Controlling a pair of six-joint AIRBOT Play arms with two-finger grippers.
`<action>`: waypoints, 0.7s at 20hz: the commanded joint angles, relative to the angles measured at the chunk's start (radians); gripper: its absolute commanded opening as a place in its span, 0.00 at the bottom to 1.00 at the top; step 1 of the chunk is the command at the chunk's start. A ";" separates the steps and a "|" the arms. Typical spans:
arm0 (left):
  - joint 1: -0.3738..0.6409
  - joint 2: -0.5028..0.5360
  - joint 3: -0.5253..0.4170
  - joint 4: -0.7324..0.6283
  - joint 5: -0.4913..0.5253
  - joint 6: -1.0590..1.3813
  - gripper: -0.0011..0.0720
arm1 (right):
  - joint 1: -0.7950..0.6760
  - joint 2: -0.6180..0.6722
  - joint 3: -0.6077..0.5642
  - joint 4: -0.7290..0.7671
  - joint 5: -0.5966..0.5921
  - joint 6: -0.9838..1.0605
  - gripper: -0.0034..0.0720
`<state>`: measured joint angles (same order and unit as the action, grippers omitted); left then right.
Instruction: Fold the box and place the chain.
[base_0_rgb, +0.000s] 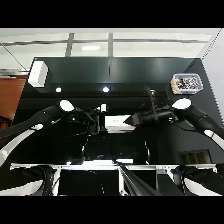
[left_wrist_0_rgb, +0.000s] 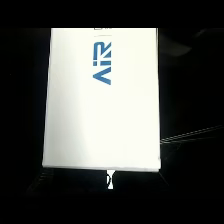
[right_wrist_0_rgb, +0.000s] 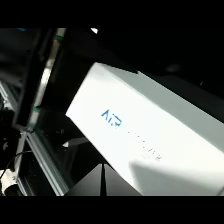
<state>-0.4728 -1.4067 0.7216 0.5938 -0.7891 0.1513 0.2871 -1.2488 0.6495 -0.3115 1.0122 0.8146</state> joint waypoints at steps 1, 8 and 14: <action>-0.001 0.000 0.000 0.000 0.000 0.000 0.52 | 0.033 -0.068 -0.006 0.013 -0.072 0.021 0.06; -0.001 0.000 0.000 0.000 0.000 0.000 0.52 | 0.033 -0.077 -0.006 -0.008 -0.098 0.039 0.06; -0.001 0.000 0.000 0.000 0.000 0.000 0.52 | -0.026 -0.034 0.048 -0.041 0.061 0.004 0.06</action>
